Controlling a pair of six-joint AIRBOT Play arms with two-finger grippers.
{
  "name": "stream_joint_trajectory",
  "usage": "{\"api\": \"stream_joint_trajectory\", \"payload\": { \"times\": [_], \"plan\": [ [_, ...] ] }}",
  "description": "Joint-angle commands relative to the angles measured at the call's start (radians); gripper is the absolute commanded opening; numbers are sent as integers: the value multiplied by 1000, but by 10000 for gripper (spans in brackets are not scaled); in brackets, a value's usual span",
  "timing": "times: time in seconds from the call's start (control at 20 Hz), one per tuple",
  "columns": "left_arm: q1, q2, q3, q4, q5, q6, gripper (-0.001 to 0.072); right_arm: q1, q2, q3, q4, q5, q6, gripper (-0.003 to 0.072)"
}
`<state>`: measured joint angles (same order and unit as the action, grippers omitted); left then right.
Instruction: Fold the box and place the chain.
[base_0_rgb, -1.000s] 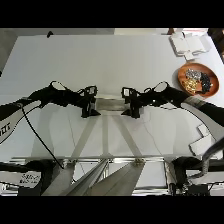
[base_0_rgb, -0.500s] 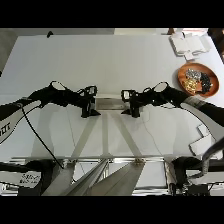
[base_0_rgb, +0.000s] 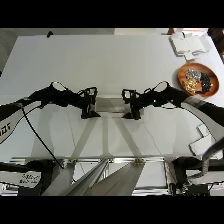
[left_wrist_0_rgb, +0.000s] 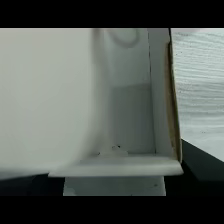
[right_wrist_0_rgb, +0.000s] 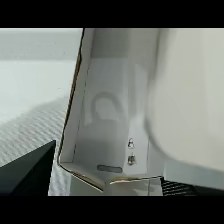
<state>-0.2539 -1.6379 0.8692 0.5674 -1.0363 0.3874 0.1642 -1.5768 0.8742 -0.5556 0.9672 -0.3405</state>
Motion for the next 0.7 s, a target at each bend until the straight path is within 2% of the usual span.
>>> {"api": "stream_joint_trajectory", "payload": {
  "times": [0.0, 0.4, 0.6, 0.65],
  "plan": [
    [1, 1, 1, -6, 15, -3, 398, 0, 8, 0, -40, 25, 106, 683],
    [1, 1, 1, -7, 15, -3, 400, 0, 91, 0, -320, 24, 304, 652],
    [1, 1, 1, -13, 15, -3, 400, 0, 145, 0, -376, 16, 383, 639],
    [1, 1, 1, -14, 16, -3, 400, 0, 161, 0, -375, 17, 394, 585]
  ]
}}
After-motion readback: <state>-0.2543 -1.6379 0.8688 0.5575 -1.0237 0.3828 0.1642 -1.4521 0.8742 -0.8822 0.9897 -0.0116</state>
